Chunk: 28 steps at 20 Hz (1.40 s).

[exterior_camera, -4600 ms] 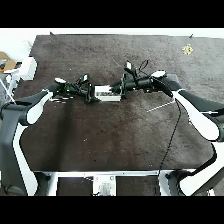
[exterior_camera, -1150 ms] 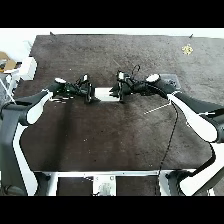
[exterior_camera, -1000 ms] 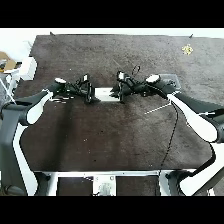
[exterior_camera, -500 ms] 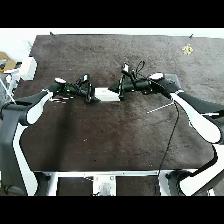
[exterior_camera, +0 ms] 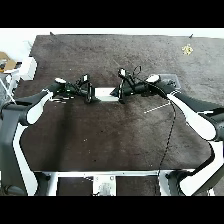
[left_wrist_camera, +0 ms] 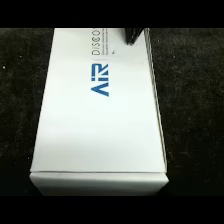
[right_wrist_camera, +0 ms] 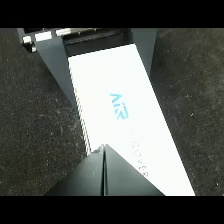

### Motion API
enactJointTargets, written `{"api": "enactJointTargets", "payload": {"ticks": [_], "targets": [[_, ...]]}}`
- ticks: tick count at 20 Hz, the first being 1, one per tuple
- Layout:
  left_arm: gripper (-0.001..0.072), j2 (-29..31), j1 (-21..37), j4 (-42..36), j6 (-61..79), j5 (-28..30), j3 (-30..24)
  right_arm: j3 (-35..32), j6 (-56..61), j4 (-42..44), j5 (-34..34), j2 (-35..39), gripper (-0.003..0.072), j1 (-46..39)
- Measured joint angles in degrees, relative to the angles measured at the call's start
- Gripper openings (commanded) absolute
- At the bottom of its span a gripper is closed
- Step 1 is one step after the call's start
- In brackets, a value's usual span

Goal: Fold the box and place the chain.

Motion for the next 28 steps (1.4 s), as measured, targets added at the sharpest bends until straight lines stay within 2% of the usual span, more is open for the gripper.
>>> {"api": "enactJointTargets", "payload": {"ticks": [4, 7, 11, 13, 15, 17, 20, 22, 24, 28], "targets": [[0.0222, 0.0, -0.02, 0.0, -0.04, 0.02, 0.0, 0.28, 1.84, -3.39, -1.01, 0.22, 0.0003, -0.09], [0.0222, 0.0, 0.0, -0.02, -0.15, -0.07, 0.0, 0.28, 1.86, -3.63, -2.4, 3.28, 0.0001, -0.31], [0.0222, 0.0, 0.04, 0.0, -0.15, -0.07, 0.0, -1.57, 1.66, 3.98, -4.22, 13.31, 0.0001, -0.2], [0.0222, 0.0, 0.04, 0.0, -0.15, -0.07, 0.0, -5.53, 1.66, 7.96, -10.58, 21.16, 0.0002, -0.33], [0.0222, 0.0, 0.04, 0.0, -0.13, -0.07, 0.0, -12.31, 1.66, 10.84, -19.06, 30.45, 0.0002, -0.31], [0.0222, 0.0, 0.04, 0.0, -0.13, -0.07, 0.0, -20.92, 1.68, 14.34, -30.38, 41.03, 0.0003, -0.26], [0.0222, 0.0, 0.07, 0.0, -0.13, -0.07, 0.0, -35.69, 1.7, 19.65, -47.1, 57.42, 0.0003, -0.33], [0.0222, 0.0, 0.04, 0.0, -0.11, -0.07, 0.0, -45.68, 1.73, 21.62, -54.64, 67.45, 0.0003, -0.31], [0.0222, 0.0, 0.04, 0.0, -0.11, -0.07, 0.0, -55.15, 1.75, 23.02, -59.6, 76.22, 0.0004, -0.33], [0.0222, 0.0, 0.07, 0.0, -0.09, -0.07, 0.0, -69.31, 1.73, 23.85, -63.87, 88.74, 0.0004, -0.31]]}}
